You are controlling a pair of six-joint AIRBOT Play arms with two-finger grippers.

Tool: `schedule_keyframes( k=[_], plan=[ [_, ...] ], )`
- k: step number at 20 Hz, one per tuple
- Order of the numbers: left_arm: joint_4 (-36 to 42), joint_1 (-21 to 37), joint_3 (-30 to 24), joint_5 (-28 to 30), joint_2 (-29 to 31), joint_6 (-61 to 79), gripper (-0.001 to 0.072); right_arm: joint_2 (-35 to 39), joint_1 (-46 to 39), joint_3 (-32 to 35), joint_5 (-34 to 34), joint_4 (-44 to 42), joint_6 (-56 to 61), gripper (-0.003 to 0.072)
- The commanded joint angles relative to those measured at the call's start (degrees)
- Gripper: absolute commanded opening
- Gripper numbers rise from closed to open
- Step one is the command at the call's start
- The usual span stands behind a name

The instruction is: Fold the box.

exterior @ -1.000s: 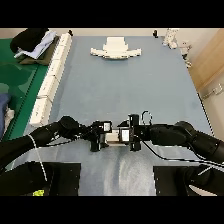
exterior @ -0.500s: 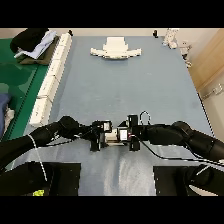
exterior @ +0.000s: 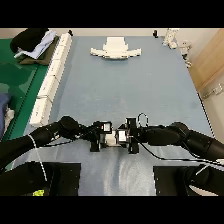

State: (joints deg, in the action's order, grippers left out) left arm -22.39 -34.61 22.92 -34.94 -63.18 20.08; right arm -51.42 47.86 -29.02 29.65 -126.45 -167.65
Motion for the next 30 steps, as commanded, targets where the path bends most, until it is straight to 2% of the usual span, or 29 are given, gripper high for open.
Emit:
schedule_keyframes(
  k=[1,10,13,14,15,16,17,18,21,23,25,30],
  plan=[
    [0.1,0.0,0.0,0.4,0.0,-0.2,0.0467,0.0,0.4,-0.1,0.8,-0.5,0.0,0.0469],
    [0.1,0.0,0.0,0.4,0.0,-0.2,0.0468,3.3,0.4,-0.1,1.3,-1.1,0.5,0.0471],
    [0.1,0.0,0.0,0.4,0.0,-0.2,0.0467,5.1,0.3,0.0,1.3,-1.4,9.7,0.0458],
    [0.1,0.0,0.0,0.4,0.0,-0.2,0.0468,5.7,0.3,0.1,1.3,-1.4,14.1,0.0386],
    [0.1,0.0,0.0,0.4,0.0,-0.2,0.0467,6.6,0.3,0.4,1.2,-1.4,18.2,0.0269],
    [0.1,0.0,0.0,0.4,0.0,-0.2,0.0468,7.5,0.3,1.0,0.6,-1.4,21.7,0.0186],
    [0.1,0.0,0.1,0.4,0.0,-0.2,0.0467,8.5,0.3,1.8,-0.4,-1.4,24.9,0.0052],
    [0.1,0.0,0.1,0.4,0.0,-0.2,0.0467,9.8,0.3,2.9,-2.3,-1.8,27.5,0.0003],
    [0.1,0.0,0.0,0.3,0.0,-0.2,0.0467,13.0,0.3,8.3,-12.7,-5.9,32.2,0.0002],
    [0.1,0.0,0.0,0.3,0.0,-0.2,0.0467,13.1,0.3,10.9,-17.2,-6.5,38.4,0.0002],
    [0.1,0.0,0.0,0.4,0.0,-0.2,0.0467,13.2,0.4,12.4,-18.6,-6.5,43.1,0.0002],
    [0.1,0.0,0.0,0.3,0.0,-0.2,0.0468,12.4,1.1,13.6,-18.4,-6.7,45.2,0.0002]
  ],
)
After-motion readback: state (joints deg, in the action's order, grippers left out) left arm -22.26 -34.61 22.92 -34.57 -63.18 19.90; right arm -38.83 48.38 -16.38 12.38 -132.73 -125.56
